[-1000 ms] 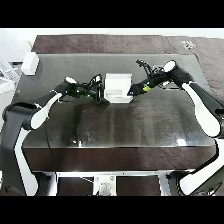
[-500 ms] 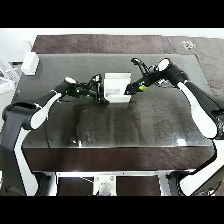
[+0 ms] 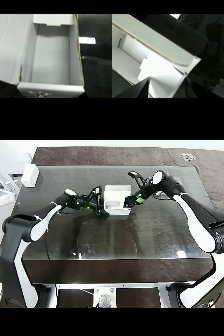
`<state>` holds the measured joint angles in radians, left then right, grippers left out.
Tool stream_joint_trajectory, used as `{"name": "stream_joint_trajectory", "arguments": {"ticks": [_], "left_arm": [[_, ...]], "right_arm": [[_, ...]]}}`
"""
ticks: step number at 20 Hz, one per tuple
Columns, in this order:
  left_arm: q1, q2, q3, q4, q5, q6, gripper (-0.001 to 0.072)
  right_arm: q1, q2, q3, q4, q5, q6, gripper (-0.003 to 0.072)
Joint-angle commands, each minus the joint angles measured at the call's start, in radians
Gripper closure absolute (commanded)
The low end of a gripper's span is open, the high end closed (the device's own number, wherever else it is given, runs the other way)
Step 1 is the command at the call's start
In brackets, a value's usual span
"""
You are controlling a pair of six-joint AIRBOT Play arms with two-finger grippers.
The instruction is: Fold the box and place the chain.
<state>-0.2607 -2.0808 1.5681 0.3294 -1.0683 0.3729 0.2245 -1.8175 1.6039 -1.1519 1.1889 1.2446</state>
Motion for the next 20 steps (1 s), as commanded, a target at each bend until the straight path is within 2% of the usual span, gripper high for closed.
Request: {"name": "stream_joint_trajectory", "arguments": {"ticks": [1, 5, 16, 20], "left_arm": [[0.000, 0.000, 0.000, -0.001, 0.001, -0.002, 0.0226], [0.000, 0.000, 0.000, -0.002, -0.002, -0.003, 0.0226], [0.000, 0.000, 0.000, -0.002, -0.010, -0.006, 0.0226], [0.000, 0.000, 0.000, -0.002, -0.014, -0.006, 0.0226]], "right_arm": [[0.020, -0.001, 0.003, -0.030, 0.004, 0.042, 0.0162], [0.060, -0.001, 0.003, -0.174, -0.029, 0.162, 0.0162], [0.092, 0.000, 0.017, -0.203, -0.044, 0.330, 0.0169], [0.092, 0.001, 0.018, -0.256, -0.046, 0.403, 0.0168]]}}
